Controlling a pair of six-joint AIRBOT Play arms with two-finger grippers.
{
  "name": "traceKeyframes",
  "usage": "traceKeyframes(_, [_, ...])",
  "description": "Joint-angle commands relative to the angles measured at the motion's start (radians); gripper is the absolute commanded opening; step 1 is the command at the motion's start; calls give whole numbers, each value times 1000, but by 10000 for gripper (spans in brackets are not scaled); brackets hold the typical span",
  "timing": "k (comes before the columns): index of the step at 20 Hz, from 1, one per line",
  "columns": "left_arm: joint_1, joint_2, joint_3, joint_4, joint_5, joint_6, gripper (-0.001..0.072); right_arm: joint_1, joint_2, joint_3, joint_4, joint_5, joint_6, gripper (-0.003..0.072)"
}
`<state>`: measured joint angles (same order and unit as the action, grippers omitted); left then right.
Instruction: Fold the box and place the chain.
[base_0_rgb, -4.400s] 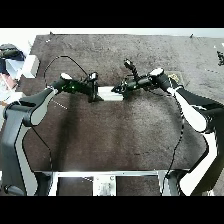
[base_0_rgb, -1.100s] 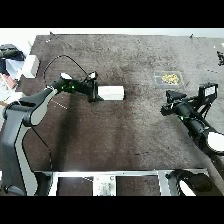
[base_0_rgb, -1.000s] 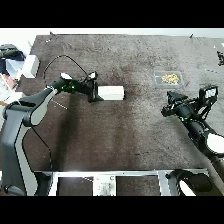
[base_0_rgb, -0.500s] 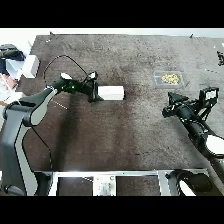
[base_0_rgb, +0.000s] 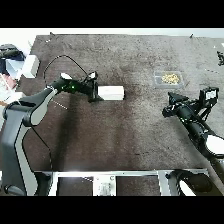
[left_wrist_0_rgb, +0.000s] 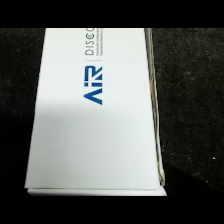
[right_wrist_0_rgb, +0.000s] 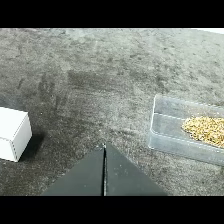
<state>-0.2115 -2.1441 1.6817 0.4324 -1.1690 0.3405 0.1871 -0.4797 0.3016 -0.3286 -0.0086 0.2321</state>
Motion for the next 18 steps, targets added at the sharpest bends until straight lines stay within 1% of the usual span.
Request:
traceKeyframes(1, [0,0,0,0,1,0,404,0,1,0,0,0,0,12])
traceKeyframes(7, [0,0,0,0,2,0,401,0,1,0,0,0,0,12])
traceKeyframes(8, [0,0,0,-1,0,0,256,0,1,0,0,0,0,12])
traceKeyframes(9, [1,1,0,-1,-10,1,18,0,1,0,0,0,0,12])
traceKeyframes(12, [1,10,3,-18,3,-1,12,0,1,0,0,0,0,12])
traceKeyframes(15, [4,58,5,-69,34,-2,12,0,1,0,0,0,0,12])
traceKeyframes(17, [18,98,13,-123,84,-17,11,0,1,0,0,0,0,12])
traceKeyframes(18, [30,124,16,-145,139,-62,12,0,1,0,0,0,0,12])
